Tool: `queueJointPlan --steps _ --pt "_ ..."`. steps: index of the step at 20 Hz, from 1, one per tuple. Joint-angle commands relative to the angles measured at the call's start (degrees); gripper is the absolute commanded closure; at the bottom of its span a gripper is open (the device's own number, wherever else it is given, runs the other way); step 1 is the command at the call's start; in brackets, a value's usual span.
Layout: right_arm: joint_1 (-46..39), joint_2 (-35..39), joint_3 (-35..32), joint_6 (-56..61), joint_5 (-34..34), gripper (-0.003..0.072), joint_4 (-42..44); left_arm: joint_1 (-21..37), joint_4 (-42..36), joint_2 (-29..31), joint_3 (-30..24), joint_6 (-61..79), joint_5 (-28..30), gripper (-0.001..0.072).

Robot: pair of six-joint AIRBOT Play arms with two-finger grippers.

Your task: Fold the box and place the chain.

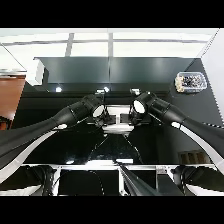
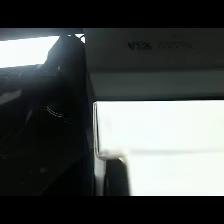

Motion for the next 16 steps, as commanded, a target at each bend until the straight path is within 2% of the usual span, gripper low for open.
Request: queueJointPlan --steps 1,3,4,5,12,13,14,16 --pt "0.09 -0.17 0.07 0.20 0.24 0.0675 0.09 0.07 0.11 -0.02 0.02 0.11 -0.28 0.0685" --pt "0.09 -0.17 0.09 0.24 0.02 0.0673 0.37 0.07 0.11 -0.02 0.02 0.09 -0.28 0.0684" --pt "0.07 -0.17 0.09 0.24 -0.15 0.0641 1.01 0.07 0.11 -0.02 0.02 0.11 -0.28 0.0685" --pt "0.07 -0.17 0.09 0.22 -0.24 0.0518 1.27 0.04 0.11 -0.02 0.02 0.11 -0.28 0.0685" --pt "0.07 -0.76 0.07 0.22 -1.01 0.0522 1.62 0.07 0.11 -0.02 0.02 0.11 -0.26 0.0685" --pt "0.09 -0.96 0.07 0.20 -1.18 0.0561 1.64 0.07 0.11 -0.02 0.02 0.09 -0.26 0.0685" --pt "0.09 -1.05 0.07 0.20 -1.44 0.0676 1.66 0.07 0.11 -0.02 0.02 0.09 -0.26 0.0684" --pt "0.09 -1.05 0.07 0.20 -1.57 0.0674 1.73 0.07 0.11 -0.02 0.02 0.11 -0.26 0.0684"
